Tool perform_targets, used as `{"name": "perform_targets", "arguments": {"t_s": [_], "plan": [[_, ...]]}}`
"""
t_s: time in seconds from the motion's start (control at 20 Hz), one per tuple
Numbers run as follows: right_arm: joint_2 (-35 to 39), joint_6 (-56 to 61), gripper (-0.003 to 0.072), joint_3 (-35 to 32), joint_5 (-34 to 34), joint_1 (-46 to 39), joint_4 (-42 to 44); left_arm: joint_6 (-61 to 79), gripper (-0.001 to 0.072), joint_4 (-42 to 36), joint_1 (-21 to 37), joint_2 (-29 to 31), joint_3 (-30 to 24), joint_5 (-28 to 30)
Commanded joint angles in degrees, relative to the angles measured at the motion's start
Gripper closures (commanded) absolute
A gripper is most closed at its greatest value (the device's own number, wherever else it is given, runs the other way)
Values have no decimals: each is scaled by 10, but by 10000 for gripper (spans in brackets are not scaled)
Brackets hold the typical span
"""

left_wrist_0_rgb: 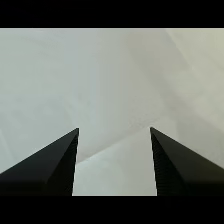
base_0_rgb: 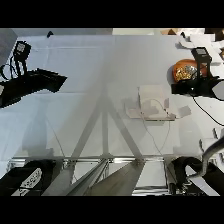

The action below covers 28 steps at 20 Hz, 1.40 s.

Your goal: Fold the box and place the chain.

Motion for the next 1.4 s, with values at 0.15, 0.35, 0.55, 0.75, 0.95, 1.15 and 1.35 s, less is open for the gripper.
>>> {"name": "perform_targets", "arguments": {"t_s": [0.15,0.35,0.55,0.75,0.95,1.15,1.35], "plan": [[0,0,675,0,-27,0,-1,0,223,0,0,0,0,0],[1,3,569,0,-8,0,-4,0,223,0,0,0,0,0],[1,137,510,1,9,-10,-58,0,223,0,0,0,0,0],[-17,154,484,19,95,-124,-54,0,223,0,0,0,0,0],[-72,46,426,74,226,-237,-38,0,223,0,0,0,0,0],[-163,-64,410,111,324,-285,50,0,223,0,0,0,0,0],[-236,-113,394,111,335,-286,57,0,223,0,0,0,0,0]]}}
